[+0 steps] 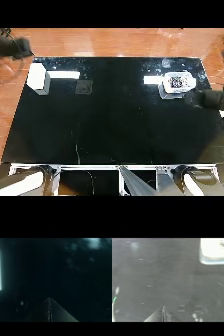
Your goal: Fold the box and place the chain.
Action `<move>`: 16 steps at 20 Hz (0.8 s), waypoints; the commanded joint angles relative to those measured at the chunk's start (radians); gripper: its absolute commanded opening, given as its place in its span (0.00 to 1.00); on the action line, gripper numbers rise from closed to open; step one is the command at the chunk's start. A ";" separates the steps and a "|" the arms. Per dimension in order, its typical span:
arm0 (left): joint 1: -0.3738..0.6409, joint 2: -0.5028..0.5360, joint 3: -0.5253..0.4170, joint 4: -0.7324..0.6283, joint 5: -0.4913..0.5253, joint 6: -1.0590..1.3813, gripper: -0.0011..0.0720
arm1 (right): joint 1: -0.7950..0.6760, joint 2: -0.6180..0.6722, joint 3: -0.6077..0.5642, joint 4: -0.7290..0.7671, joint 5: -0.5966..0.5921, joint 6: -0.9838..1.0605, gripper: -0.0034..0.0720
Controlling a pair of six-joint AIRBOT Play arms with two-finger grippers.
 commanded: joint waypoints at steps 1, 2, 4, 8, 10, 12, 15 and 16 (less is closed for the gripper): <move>-0.177 0.399 -0.591 0.022 0.341 -0.041 0.05 | -0.006 0.187 -0.202 -0.146 0.066 0.114 0.07; -0.217 0.498 -0.750 0.019 0.409 -0.043 0.05 | -0.006 0.201 -0.261 -0.154 0.094 0.114 0.07; -0.278 0.659 -0.970 0.024 0.420 -0.045 0.05 | -0.005 0.200 -0.307 -0.150 0.116 0.113 0.07; -0.270 0.793 -1.057 0.036 0.360 -0.102 0.05 | -0.005 0.201 -0.307 -0.128 0.108 0.114 0.07; -0.258 0.781 -1.012 0.069 0.335 -0.103 0.05 | -0.005 0.201 -0.307 -0.128 0.108 0.114 0.07; -0.245 0.729 -0.948 0.108 0.272 -0.103 0.05 | -0.005 0.201 -0.307 -0.128 0.108 0.114 0.07; -0.239 0.650 -0.882 0.111 0.230 -0.094 0.05 | -0.005 0.201 -0.307 -0.128 0.108 0.114 0.07; -0.239 0.640 -0.882 0.097 0.241 -0.094 0.05 | -0.005 0.201 -0.307 -0.128 0.108 0.114 0.07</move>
